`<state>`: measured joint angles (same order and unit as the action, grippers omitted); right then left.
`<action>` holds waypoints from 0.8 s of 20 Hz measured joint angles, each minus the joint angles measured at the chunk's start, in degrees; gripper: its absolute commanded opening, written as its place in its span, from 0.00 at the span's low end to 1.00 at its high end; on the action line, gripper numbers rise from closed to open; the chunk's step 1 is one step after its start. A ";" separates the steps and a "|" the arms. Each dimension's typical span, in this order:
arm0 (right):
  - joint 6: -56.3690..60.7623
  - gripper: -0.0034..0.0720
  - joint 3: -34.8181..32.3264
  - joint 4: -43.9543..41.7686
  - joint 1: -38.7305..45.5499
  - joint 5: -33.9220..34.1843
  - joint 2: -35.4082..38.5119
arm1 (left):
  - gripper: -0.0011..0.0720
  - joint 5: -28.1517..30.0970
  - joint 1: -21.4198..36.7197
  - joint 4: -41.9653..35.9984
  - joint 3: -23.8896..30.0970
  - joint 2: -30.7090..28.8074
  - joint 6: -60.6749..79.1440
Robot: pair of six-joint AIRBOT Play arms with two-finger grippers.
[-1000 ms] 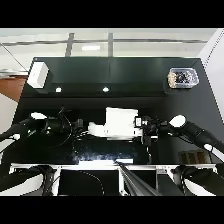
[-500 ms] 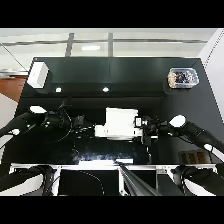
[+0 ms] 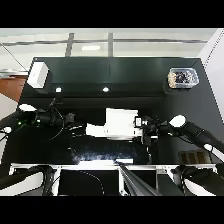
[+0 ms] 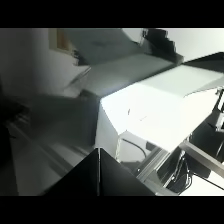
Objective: Fold the box and place the chain.
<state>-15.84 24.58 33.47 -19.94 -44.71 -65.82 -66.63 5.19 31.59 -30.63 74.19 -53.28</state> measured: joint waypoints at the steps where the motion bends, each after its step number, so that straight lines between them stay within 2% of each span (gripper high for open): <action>1: -0.02 0.68 0.00 0.00 0.02 0.02 0.00 | 0.05 -0.04 1.07 0.68 0.04 0.00 0.22; 4: -0.02 0.68 0.00 0.00 0.02 0.00 0.00 | 0.05 0.04 2.56 1.57 1.18 0.31 0.39; 7: 0.00 0.68 0.00 0.00 0.00 0.00 0.00 | 0.05 0.90 1.46 0.94 2.86 1.88 0.90; 16: -0.02 0.68 0.00 0.02 0.00 0.02 0.00 | 0.05 5.75 -8.83 -9.07 4.09 6.27 4.94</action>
<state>-15.86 24.58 33.50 -19.94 -44.69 -65.82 -60.88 -3.64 22.52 -26.55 80.47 -48.34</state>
